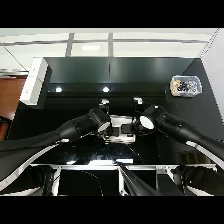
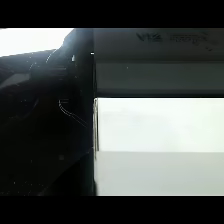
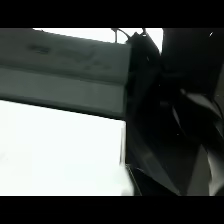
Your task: Fold the box and place the chain.
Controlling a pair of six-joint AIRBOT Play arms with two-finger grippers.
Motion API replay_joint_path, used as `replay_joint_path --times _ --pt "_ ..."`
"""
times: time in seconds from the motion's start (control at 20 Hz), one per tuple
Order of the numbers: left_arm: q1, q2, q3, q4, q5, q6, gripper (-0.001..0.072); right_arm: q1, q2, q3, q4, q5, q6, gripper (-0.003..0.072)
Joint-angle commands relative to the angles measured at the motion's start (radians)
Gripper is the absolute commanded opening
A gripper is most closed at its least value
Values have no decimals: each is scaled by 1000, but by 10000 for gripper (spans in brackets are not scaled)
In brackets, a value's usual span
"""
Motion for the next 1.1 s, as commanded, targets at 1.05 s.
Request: replay_joint_path --times 1.05 --pt "5 0 1 15 5 0 31 -1001 -194 316 -208 -309 -208 681"
